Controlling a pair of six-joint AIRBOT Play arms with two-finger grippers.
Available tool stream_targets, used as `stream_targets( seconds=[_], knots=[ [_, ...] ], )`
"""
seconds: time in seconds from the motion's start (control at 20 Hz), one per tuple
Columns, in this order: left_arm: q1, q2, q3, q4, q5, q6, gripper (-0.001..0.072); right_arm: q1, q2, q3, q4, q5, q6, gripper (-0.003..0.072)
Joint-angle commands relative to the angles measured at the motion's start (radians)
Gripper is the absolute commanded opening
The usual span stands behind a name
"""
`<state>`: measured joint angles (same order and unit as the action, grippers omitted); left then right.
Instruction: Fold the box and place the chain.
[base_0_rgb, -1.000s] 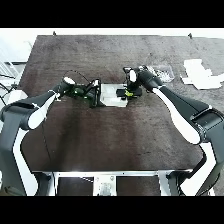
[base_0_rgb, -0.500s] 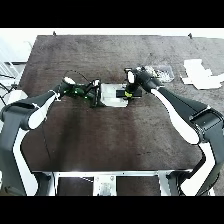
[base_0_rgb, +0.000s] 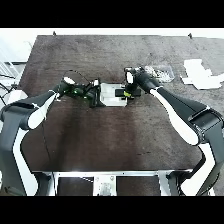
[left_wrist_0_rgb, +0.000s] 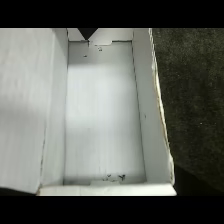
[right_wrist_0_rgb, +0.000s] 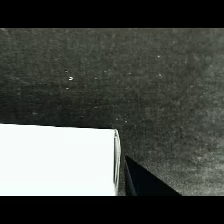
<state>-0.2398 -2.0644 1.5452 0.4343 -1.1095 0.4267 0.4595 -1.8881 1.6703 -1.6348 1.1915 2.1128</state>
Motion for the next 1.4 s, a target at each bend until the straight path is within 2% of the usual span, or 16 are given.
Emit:
stream_targets(
  seconds=[0.0,0.05,0.1,0.2,0.7,1.1,1.25,1.3,1.35],
  knots=[
    [0.0,0.0,0.0,-0.001,0.002,0.0,0.0349,0.002,0.014,0.001,0.004,-0.002,-0.003,0.0295],
    [-0.001,0.0,0.0,-0.001,0.002,0.0,0.0349,0.002,0.023,0.001,0.004,0.002,-0.003,0.0335],
    [-0.001,0.0,0.0,-0.001,0.002,0.0,0.035,0.002,0.033,0.001,0.005,0.011,-0.003,0.0336],
    [-0.001,0.0,0.0,-0.001,0.002,0.0,0.0349,0.002,0.053,0.001,0.003,0.031,-0.004,0.0459],
    [0.0,0.0,0.0,-0.001,0.002,0.0,0.0349,0.002,0.069,0.001,0.003,0.051,-0.084,0.0453],
    [0.0,0.0,0.0,0.0,0.002,0.0,0.0349,-0.009,0.231,0.001,0.003,0.051,-0.229,0.0455],
    [-0.001,0.0,0.0,0.0,0.002,0.0,0.0349,-0.014,0.238,-0.008,0.037,0.051,-0.229,0.0455],
    [0.0,0.0,0.0,0.0,0.002,0.0,0.0349,-0.012,0.234,-0.024,0.048,0.051,-0.229,0.0466],
    [0.0,0.0,0.0,0.0,0.002,0.0,0.0349,-0.012,0.23,-0.046,0.05,0.051,-0.228,0.0536]
  ],
)
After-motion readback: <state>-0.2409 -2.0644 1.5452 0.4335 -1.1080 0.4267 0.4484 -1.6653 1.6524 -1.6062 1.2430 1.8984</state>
